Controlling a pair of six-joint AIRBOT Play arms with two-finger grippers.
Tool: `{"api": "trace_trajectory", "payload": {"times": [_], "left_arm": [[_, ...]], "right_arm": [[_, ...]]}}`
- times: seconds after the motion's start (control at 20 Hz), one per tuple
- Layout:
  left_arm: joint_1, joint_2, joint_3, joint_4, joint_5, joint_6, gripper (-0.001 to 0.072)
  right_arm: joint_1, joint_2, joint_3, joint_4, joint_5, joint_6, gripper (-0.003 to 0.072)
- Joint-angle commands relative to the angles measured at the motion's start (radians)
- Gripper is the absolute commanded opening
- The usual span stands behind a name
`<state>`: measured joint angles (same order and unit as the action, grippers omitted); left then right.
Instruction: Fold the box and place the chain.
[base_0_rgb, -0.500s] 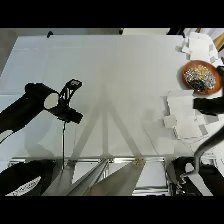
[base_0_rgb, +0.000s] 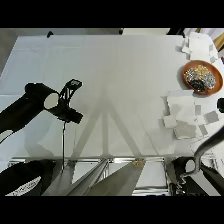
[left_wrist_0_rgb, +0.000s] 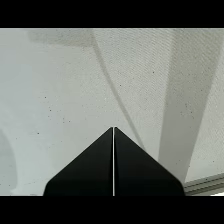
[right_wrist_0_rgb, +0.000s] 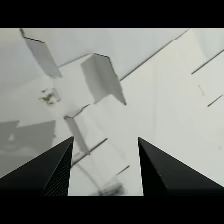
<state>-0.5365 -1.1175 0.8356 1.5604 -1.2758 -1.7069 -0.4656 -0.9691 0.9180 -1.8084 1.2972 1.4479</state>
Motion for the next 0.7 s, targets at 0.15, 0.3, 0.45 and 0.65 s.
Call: {"api": "trace_trajectory", "payload": {"times": [0.15,0.3,0.45,0.65], "left_arm": [[0.000,0.001,0.000,0.000,0.000,0.000,0.0011],[0.000,0.001,0.000,0.000,0.000,0.000,0.0011],[0.000,0.001,0.000,0.000,0.000,0.000,0.0011],[0.000,0.001,0.000,0.000,0.000,0.000,0.0011]], "right_arm": [[-0.010,-0.240,0.002,-0.098,-0.041,-0.198,0.0431],[-0.010,-0.283,0.002,-0.099,-0.108,-0.256,0.0431],[-0.010,-0.319,0.002,-0.104,-0.135,-0.279,0.0427],[-0.010,-0.378,0.002,-0.108,-0.096,-0.279,0.0389]]}}
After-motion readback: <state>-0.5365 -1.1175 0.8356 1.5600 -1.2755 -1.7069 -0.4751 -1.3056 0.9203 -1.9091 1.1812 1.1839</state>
